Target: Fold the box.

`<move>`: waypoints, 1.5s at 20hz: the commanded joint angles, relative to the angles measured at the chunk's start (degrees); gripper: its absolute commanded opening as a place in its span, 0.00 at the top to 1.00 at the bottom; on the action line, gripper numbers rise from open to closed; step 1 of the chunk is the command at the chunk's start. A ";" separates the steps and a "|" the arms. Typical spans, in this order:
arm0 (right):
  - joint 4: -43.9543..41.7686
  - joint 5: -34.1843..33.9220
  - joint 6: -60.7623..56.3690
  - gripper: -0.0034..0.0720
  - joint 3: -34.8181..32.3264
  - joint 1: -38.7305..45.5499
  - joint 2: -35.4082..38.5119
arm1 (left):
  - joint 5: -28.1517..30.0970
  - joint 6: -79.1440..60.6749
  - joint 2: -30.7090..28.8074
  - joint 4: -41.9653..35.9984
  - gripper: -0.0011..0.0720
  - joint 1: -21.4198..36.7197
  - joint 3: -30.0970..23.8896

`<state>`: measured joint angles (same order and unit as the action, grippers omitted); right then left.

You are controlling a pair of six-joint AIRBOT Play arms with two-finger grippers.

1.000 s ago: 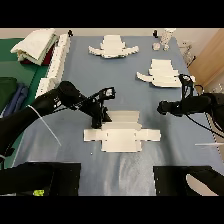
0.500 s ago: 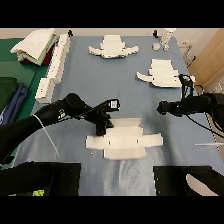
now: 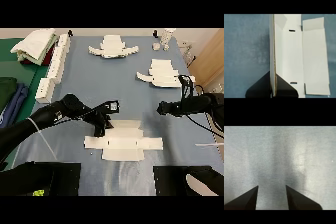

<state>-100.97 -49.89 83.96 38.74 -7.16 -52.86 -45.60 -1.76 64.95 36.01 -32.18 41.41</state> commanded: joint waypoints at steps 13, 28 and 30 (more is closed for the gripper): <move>-0.04 -0.09 0.00 0.25 0.04 0.02 0.02 | 31.45 -1.57 -11.32 0.17 0.97 -14.23 -17.14; -0.42 -0.04 0.00 0.25 0.04 0.02 0.02 | 25.44 -1.42 -13.57 9.88 0.96 -9.20 -9.99; -0.44 0.02 0.00 0.25 0.04 0.02 0.02 | 23.85 -1.44 -13.60 11.91 0.97 -8.85 -9.99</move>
<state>-101.38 -49.98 83.99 38.74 -7.16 -52.86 -20.40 -3.16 51.88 43.97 -41.85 30.94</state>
